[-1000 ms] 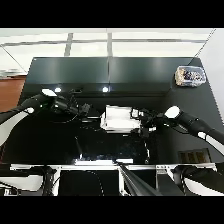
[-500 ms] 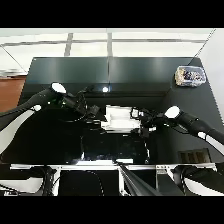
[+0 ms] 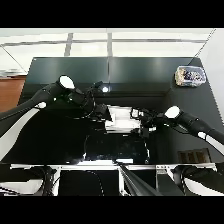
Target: Fold the box and place the chain.
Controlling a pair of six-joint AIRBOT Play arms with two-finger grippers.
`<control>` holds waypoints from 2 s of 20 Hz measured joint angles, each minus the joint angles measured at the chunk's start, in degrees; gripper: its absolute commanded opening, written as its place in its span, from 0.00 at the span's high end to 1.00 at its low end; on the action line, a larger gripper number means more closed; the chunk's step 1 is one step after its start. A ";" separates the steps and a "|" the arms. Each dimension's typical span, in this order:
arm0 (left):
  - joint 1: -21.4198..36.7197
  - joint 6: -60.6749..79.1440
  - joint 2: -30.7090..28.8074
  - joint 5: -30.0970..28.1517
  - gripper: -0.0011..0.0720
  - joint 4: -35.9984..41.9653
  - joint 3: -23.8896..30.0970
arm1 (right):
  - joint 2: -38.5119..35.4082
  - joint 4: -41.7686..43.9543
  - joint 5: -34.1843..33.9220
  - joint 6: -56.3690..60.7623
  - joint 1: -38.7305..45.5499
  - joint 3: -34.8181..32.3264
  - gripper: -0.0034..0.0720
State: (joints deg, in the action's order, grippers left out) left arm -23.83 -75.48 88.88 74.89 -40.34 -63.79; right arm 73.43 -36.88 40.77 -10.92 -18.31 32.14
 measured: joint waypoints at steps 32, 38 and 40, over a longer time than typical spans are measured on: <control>-15.98 -29.55 -0.02 -10.49 0.53 -31.54 -4.83 | 0.02 0.02 -0.11 0.00 0.00 0.02 0.40; -19.26 -35.39 0.37 -10.60 0.53 -36.59 -6.05 | 0.02 0.02 -0.09 0.00 0.00 0.00 0.40; -20.37 -37.83 0.83 -10.64 0.53 -38.82 -6.49 | 0.02 0.02 -0.09 0.00 0.00 0.00 0.40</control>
State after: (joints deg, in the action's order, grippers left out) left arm -44.21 -113.32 89.71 64.25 -79.15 -70.28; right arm 73.45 -36.86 40.69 -10.92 -18.31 32.14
